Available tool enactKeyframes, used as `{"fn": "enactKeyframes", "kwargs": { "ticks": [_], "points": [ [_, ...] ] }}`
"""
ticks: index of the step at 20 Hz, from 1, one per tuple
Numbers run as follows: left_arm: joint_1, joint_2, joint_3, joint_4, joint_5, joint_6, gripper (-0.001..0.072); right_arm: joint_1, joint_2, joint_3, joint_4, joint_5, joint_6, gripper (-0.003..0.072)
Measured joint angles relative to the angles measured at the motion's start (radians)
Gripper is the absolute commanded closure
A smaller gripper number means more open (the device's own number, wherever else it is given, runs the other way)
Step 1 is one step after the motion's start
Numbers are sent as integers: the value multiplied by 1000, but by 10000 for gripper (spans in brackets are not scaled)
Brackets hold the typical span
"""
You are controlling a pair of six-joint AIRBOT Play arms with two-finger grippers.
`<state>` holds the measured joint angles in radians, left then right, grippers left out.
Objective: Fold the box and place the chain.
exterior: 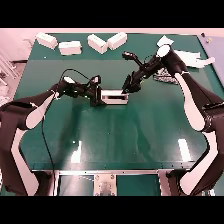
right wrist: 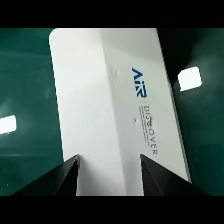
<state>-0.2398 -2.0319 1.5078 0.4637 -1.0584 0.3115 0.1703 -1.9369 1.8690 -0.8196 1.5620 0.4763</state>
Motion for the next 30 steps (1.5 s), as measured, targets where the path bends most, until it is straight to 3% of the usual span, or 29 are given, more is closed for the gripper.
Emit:
{"fn": "enactKeyframes", "kwargs": {
  "ticks": [16,30],
  "points": [
    [0,0,0,0,0,0,245,-30,0,-151,140,-119,-315,303],
    [0,0,0,0,0,0,245,-15,3,-190,212,-89,-491,337]
  ]
}}
